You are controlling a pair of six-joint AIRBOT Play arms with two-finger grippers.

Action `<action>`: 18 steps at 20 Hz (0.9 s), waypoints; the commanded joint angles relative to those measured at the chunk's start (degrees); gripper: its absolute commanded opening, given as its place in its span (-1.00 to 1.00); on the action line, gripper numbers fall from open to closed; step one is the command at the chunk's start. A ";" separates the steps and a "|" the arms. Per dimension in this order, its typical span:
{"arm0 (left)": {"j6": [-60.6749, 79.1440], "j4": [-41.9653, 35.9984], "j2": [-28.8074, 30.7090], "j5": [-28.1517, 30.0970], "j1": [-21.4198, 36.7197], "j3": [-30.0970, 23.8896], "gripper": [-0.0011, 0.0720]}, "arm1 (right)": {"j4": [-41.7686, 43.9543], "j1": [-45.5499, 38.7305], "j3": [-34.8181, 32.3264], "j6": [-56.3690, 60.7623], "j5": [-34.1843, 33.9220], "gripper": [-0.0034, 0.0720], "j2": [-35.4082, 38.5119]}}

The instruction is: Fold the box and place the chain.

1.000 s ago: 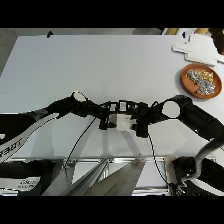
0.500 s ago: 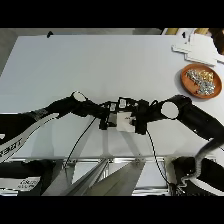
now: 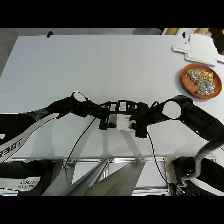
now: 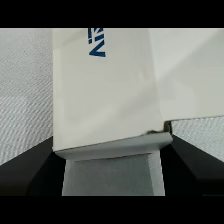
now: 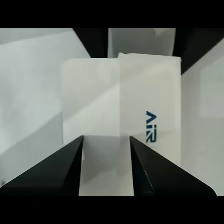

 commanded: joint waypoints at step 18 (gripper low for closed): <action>-0.02 0.00 0.04 0.04 0.04 0.04 -0.41 | -5.66 0.04 0.00 1.18 -2.58 -0.19 -0.63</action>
